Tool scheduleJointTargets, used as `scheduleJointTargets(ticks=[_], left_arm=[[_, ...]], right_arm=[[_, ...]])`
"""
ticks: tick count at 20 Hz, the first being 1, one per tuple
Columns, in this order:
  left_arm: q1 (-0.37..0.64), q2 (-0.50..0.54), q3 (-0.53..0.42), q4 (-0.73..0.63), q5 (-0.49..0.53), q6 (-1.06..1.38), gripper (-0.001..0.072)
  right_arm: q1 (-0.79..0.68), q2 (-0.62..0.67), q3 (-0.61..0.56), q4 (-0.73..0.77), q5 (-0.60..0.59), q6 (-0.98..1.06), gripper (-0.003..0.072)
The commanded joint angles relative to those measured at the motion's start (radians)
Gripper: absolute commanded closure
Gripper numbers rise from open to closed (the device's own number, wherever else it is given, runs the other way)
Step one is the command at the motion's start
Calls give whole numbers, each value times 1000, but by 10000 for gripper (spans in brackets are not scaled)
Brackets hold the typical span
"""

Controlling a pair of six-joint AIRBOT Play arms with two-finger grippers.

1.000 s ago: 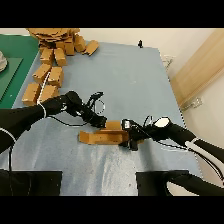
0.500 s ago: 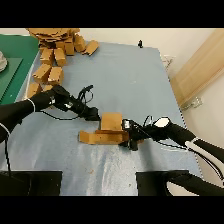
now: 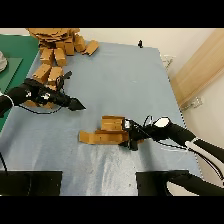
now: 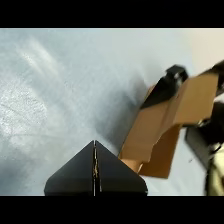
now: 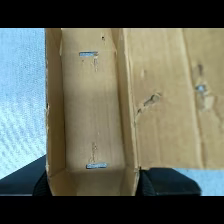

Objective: Fold the box.

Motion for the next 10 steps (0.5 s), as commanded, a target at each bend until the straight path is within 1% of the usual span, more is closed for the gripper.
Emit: scheduleJointTargets(ticks=[1,3,4,5,7,8,9,10], left_arm=[[-42,70,-29,161,43,167,701],[-141,171,-79,304,90,169,701],[-182,228,-121,334,123,172,701],[-220,290,-178,330,180,203,701],[-293,394,-302,306,370,254,700],[-324,427,-346,312,428,261,699],[-350,451,-374,317,437,260,696],[-370,463,-384,331,406,259,621]], right_arm=[[0,0,0,0,0,0,145],[0,0,0,0,0,0,144],[0,0,0,0,1,0,144],[0,0,0,0,0,0,144],[0,0,0,0,1,0,144],[0,0,0,0,1,0,144],[0,0,0,0,1,0,144],[0,0,0,1,0,0,144]])
